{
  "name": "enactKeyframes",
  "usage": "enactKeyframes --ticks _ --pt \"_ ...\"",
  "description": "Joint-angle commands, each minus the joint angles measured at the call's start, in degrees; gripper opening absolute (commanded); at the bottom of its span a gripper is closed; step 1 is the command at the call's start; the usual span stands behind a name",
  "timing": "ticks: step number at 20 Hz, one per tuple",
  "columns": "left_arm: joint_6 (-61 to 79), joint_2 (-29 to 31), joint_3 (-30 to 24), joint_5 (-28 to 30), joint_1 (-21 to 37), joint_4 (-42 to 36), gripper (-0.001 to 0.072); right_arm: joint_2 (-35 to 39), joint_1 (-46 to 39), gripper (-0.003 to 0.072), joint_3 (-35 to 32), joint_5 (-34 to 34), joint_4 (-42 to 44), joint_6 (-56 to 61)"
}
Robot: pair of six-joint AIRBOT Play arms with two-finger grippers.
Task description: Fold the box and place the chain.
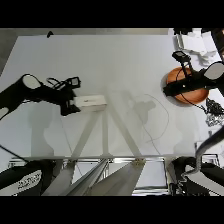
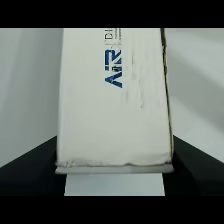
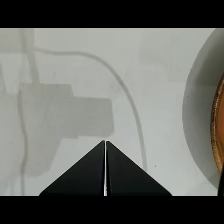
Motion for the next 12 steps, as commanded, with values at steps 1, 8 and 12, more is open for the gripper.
enactKeyframes --ticks 1,8,12 --pt "-34.5 9.6 0.1 5.0 7.0 28.9 0.0006 0.0 0.0 0.0014 0.0 -0.2 0.1 0.2" --pt "-44.3 19.5 -0.3 28.5 26.3 7.5 0.0004 0.0 0.0 0.0014 0.0 -0.2 0.1 0.2" --pt "-44.5 18.7 -10.3 36.7 24.9 4.7 0.0003 0.0 0.0 0.0014 0.0 -0.2 0.0 0.2"
